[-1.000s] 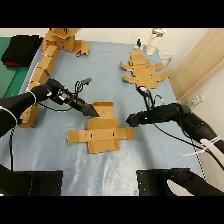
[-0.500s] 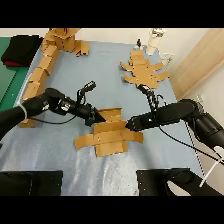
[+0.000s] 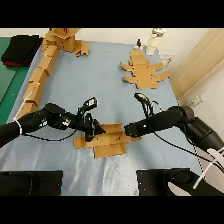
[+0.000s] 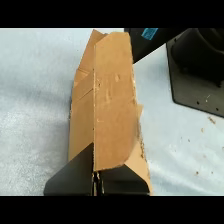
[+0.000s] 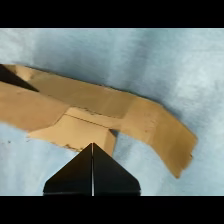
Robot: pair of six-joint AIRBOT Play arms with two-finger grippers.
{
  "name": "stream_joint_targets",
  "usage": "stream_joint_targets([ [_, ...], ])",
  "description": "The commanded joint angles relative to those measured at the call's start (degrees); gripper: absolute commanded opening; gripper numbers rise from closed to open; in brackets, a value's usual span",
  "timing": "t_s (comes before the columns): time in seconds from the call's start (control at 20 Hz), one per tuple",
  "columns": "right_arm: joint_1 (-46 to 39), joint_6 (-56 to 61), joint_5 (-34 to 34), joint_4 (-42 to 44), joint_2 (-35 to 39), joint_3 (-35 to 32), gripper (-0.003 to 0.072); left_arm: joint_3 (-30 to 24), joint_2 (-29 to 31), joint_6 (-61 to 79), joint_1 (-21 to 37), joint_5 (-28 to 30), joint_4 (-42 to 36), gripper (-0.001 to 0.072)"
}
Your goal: Fold the box.
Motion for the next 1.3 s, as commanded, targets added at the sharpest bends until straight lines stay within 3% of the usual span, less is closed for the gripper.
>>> stream_joint_targets([
  [0.0, 0.57, 4.94, 3.39, -5.88, -0.98, -3.34, 0.0002, -0.59, 0.24, 1.57, -0.9, 1.66, 0.92, 0.0012],
  [0.2, 0.59, 8.39, 5.81, -12.76, -4.0, -4.5, 0.0002, -0.59, 0.24, 1.55, -0.42, 2.01, 0.9, 0.0012],
  [0.5, 0.59, 8.39, 7.48, -13.16, -9.03, -5.27, 0.0002, -0.59, 0.22, 1.55, 0.15, 2.47, 0.87, 0.0012],
  [1.25, 0.72, 8.39, 8.13, -12.94, -7.85, -5.44, 0.0001, -0.61, 0.22, 2.58, 0.13, 2.45, 0.72, 0.0012],
])
